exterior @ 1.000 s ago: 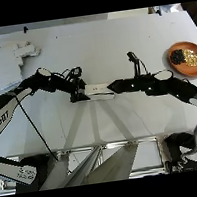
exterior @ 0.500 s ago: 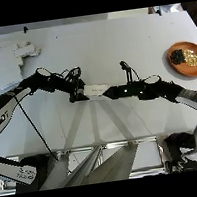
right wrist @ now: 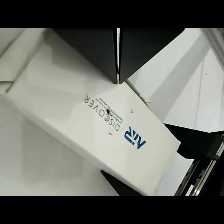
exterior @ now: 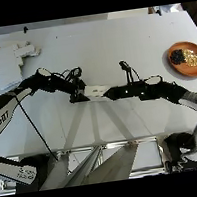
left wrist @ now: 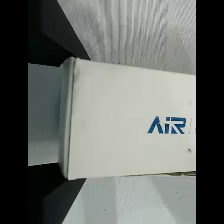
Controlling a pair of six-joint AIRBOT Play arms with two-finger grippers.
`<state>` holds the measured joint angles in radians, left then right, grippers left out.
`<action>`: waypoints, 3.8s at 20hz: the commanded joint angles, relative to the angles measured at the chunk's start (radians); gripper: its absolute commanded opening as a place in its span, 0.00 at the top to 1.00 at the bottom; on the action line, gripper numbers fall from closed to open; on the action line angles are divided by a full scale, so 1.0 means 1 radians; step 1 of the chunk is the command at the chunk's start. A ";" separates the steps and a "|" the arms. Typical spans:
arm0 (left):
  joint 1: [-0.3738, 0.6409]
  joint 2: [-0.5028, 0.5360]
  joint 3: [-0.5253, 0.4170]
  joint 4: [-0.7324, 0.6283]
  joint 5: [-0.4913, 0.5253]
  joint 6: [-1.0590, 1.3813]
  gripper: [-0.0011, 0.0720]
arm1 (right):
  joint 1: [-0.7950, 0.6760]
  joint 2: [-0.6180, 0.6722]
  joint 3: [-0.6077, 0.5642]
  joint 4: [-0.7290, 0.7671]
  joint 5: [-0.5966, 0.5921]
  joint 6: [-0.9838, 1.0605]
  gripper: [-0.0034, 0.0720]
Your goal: Fold the box and place the chain.
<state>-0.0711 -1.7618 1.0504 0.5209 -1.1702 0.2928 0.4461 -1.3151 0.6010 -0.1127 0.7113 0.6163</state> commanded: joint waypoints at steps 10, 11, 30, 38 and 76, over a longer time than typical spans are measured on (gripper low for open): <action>0.001 0.001 0.001 0.011 -0.002 0.013 0.44 | -0.151 0.195 0.237 -0.391 -0.062 0.183 0.95; 0.001 0.001 0.001 0.011 -0.002 0.013 0.44 | -0.178 0.195 0.264 -0.528 -0.045 0.269 0.95; 0.001 0.001 0.001 0.011 -0.002 0.013 0.44 | -0.311 0.195 0.409 -1.222 0.216 0.723 0.95; 0.001 0.001 0.001 0.011 -0.002 0.013 0.44 | -0.311 0.195 0.409 -1.220 0.216 0.723 0.95; 0.014 0.239 0.001 -0.145 0.373 -0.145 0.97 | -0.311 0.195 0.409 -1.219 0.216 0.723 0.95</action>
<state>-0.0662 -1.5608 1.0504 0.4061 -0.9237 0.1532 0.1352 -1.1206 1.0088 -1.3319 0.9268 1.3388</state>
